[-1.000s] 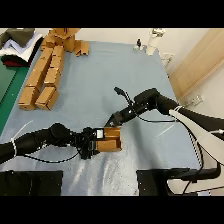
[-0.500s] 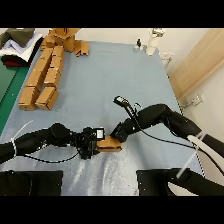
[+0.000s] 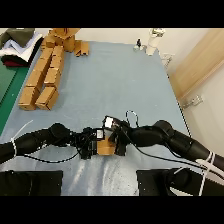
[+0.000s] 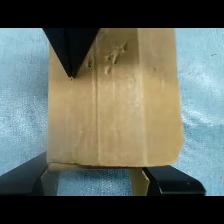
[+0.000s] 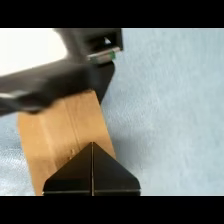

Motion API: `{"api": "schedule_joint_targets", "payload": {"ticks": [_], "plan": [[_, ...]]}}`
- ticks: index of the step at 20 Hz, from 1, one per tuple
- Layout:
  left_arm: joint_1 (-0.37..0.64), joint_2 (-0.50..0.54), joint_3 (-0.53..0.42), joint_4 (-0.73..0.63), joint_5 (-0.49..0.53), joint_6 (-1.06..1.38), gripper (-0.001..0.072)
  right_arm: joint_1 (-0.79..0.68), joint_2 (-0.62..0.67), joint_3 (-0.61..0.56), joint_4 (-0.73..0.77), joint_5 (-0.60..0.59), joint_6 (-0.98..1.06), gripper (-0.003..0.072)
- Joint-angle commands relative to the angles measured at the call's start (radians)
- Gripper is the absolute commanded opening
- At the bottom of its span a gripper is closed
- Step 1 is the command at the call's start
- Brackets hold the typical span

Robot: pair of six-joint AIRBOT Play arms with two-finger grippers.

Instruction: Fold the box.

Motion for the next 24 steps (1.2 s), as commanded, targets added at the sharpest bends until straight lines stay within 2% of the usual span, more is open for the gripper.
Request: {"api": "schedule_joint_targets", "payload": {"ticks": [1, 5, 7, 8, 9, 12, 14, 23, 24], "plan": [[0.0, 0.0, 0.001, 0.0, 0.0, 0.0, 0.0518, 0.085, 0.069, -0.037, -0.104, 0.084, 0.001, 0.0005], [0.0, 0.0, 0.001, 0.0, 0.0, 0.0, 0.0518, 0.121, 0.139, -0.092, -0.125, 0.077, 0.001, 0.0022], [0.0, 0.0, 0.001, 0.0, 0.0, 0.0, 0.0519, 0.121, 0.138, -0.103, -0.126, 0.051, 0.0, 0.0217], [0.0, 0.0, 0.001, 0.0, 0.0, 0.0, 0.0518, 0.121, 0.14, -0.102, -0.126, 0.047, -0.003, 0.0281], [0.0, 0.0, 0.001, 0.0, 0.0, 0.0, 0.0518, 0.12, 0.143, -0.1, -0.126, 0.047, -0.004, 0.0305], [0.0, 0.0, 0.001, 0.0, 0.0, 0.0, 0.0518, 0.121, 0.159, -0.097, -0.126, 0.048, -0.027, 0.0309], [0.0, 0.0, 0.001, 0.0, 0.0, 0.0, 0.0518, 0.121, 0.163, -0.097, -0.125, 0.047, -0.053, 0.0527], [0.0, 0.0, 0.001, 0.0, 0.0, 0.0, 0.0519, 0.121, 0.111, -0.098, -0.145, 0.045, -0.098, 0.0529], [0.0, 0.0, 0.001, 0.0, 0.0, 0.0, 0.0518, 0.121, 0.105, -0.098, -0.145, 0.045, -0.1, 0.0513]]}}
